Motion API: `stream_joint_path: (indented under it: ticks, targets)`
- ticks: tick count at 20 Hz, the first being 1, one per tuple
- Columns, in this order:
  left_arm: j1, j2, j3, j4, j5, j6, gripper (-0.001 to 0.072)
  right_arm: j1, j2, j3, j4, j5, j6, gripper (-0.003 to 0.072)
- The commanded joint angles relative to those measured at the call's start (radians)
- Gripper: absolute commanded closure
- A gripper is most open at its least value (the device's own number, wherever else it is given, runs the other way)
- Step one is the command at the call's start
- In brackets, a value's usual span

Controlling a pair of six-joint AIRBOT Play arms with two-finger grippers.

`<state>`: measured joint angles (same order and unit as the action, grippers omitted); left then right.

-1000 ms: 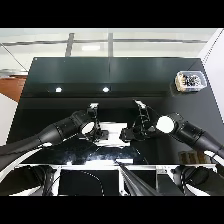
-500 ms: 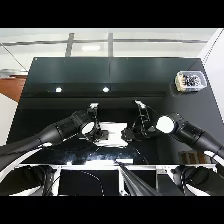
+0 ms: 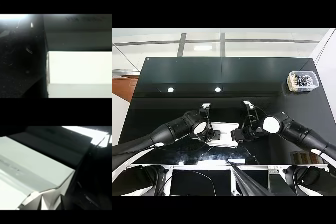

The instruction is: Fold the box and place the chain.

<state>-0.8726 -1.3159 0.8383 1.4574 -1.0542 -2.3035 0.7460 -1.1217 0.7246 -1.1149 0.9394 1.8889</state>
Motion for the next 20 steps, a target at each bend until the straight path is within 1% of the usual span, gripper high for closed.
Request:
stream_joint_path:
  ticks: [1,4,8,12,13,14,20]
  targets:
    - [0.001,0.000,0.001,0.000,0.002,0.000,0.0677,0.035,-0.015,0.023,-0.116,0.009,0.130,0.0427]
    - [0.001,0.000,0.001,0.000,0.003,0.000,0.0677,0.050,-0.025,0.032,-0.153,0.036,0.173,0.0427]
    - [0.001,0.000,0.001,0.001,0.004,0.000,0.0677,0.086,-0.057,0.097,-0.257,0.084,0.259,0.0427]
    - [0.001,0.000,0.001,0.001,0.019,0.000,0.0677,0.105,-0.113,0.138,-0.282,0.117,0.340,0.0428]
    - [0.001,0.000,0.001,0.000,0.026,0.000,0.0677,0.115,-0.129,0.146,-0.287,0.128,0.367,0.0433]
    - [0.001,0.000,0.001,-0.001,0.028,0.000,0.0677,0.124,-0.142,0.151,-0.293,0.131,0.386,0.0498]
    - [0.001,0.000,0.001,0.000,0.019,0.000,0.0674,0.137,-0.201,0.187,-0.300,0.135,0.484,0.0498]
